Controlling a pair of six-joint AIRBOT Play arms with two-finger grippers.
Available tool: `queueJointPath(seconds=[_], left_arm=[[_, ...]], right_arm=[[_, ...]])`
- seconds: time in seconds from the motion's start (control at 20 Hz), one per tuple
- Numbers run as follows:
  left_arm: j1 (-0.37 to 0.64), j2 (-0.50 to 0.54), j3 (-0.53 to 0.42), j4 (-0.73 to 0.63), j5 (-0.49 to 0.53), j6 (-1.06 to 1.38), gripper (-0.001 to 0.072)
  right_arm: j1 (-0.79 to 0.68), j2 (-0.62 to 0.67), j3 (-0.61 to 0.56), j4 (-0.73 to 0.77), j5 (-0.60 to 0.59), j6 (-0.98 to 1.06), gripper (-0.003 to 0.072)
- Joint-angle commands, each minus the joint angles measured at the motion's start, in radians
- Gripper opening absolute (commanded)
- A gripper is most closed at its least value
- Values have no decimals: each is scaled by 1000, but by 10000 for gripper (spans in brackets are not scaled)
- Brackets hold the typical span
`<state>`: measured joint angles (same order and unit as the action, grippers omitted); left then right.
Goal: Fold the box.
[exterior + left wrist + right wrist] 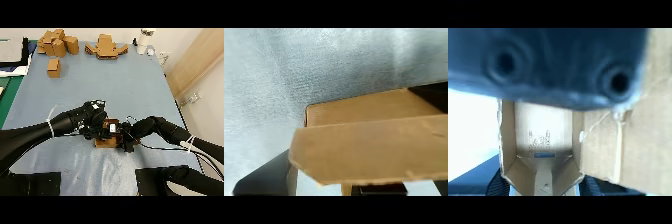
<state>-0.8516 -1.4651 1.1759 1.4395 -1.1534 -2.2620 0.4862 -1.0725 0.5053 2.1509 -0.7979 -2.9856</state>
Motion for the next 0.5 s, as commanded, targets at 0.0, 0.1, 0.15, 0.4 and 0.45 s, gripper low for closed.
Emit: queueJointPath(seconds=[0.0,0.1,0.15,0.4,0.45], left_arm=[[-2,-32,1,-38,10,10,377],[-5,-50,1,-42,15,10,377],[-8,-59,1,-41,23,8,376],[-9,-66,1,-41,60,-16,57],[-9,-68,1,-41,61,-17,50]], right_arm=[[0,0,0,0,0,0,544],[0,0,0,0,0,0,544],[0,0,0,0,0,0,544],[0,0,0,0,0,0,544],[0,0,0,0,0,0,544]])
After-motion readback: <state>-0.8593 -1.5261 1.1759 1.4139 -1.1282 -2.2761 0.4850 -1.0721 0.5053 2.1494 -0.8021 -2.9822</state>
